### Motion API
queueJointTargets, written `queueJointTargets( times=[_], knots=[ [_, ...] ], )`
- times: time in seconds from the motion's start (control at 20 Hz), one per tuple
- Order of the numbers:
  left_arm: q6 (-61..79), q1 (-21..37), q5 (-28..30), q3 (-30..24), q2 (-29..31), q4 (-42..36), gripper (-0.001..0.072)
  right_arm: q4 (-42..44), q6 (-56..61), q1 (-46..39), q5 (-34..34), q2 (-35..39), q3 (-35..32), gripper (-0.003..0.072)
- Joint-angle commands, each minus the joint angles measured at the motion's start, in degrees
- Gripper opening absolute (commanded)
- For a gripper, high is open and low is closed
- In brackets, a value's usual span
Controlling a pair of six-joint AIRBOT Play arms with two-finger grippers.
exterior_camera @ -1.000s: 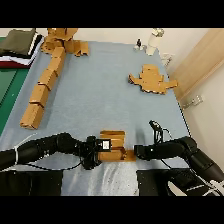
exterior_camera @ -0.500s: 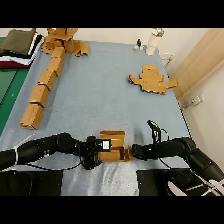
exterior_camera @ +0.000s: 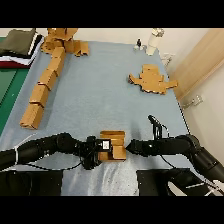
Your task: Fold the box.
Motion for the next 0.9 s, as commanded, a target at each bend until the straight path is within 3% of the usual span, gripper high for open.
queueJointTargets(
  times=[0.0, 0.1, 0.45, 0.65, 0.85],
  knots=[
    [0.0, 0.0, 0.0, 0.0, 0.0, 0.0, 0.0439, 0.4, -0.4, 0.4, -1.5, 0.1, 0.9, 0.0418],
    [0.0, 0.0, 0.0, 0.0, 0.0, 0.0, 0.0439, 0.6, -1.0, 1.7, -2.0, 0.1, 0.9, 0.0484],
    [0.0, 0.0, 0.0, 0.0, 0.0, 0.0, 0.0439, 0.3, -1.0, 8.5, 0.9, -1.5, 0.9, 0.0485],
    [0.0, 0.0, 0.0, 0.0, 0.0, 0.0, 0.0439, -0.6, -1.0, 11.6, 4.3, -9.0, 1.9, 0.0485],
    [0.0, 0.0, 0.0, 0.0, 0.0, 0.0, 0.0439, -5.0, 1.6, 15.3, 4.0, -18.4, 8.0, 0.0479]
  ],
)
